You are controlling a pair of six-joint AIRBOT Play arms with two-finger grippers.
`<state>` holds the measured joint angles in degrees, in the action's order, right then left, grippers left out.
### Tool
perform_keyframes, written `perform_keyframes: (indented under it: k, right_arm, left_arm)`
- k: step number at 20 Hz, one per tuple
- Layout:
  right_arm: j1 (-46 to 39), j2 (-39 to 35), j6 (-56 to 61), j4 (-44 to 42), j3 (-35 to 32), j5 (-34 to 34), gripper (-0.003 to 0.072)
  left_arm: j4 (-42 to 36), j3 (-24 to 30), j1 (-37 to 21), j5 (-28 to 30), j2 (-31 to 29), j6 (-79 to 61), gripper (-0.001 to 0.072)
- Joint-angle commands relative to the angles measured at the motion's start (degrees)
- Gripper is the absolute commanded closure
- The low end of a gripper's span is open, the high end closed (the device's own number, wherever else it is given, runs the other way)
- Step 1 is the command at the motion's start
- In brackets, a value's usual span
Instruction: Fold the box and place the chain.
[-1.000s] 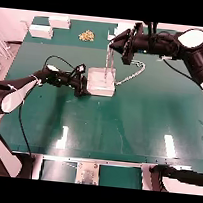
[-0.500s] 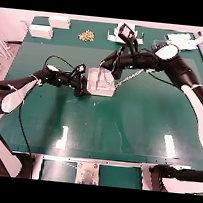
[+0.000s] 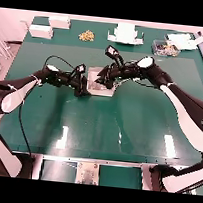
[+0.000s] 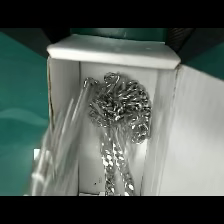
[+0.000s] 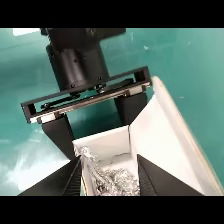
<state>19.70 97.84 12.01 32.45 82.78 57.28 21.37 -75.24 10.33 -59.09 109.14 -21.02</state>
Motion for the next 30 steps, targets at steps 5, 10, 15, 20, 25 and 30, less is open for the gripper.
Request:
perform_keyframes:
  k: [5,10,15,20,25,30]
  right_arm:
    - [-4.7,-1.8,-0.2,0.3,1.6,0.5,0.0316]
    - [-14.3,-2.6,-1.4,8.2,0.4,3.2,0.0208]
    - [-17.9,3.0,-16.1,8.1,-1.3,3.5,0.0120]
    - [-13.5,9.2,-24.5,8.2,-1.2,3.3,0.0070]
    - [-11.8,10.1,-26.7,9.0,-0.8,3.7,0.0008]
    - [-10.7,10.5,-28.0,9.0,-0.8,1.9,0.0008]
  left_arm:
    - [0.0,0.0,0.0,0.0,0.0,0.0,0.0176]
    - [0.0,0.0,0.0,0.0,0.0,0.0,0.0176]
    - [0.0,0.0,0.0,0.0,0.0,0.0,0.0177]
    - [0.0,0.0,0.0,0.0,0.0,0.0,0.0177]
    - [0.0,0.0,0.0,0.0,0.0,0.0,0.0176]
    - [0.0,0.0,0.0,0.0,0.0,0.0,0.0176]
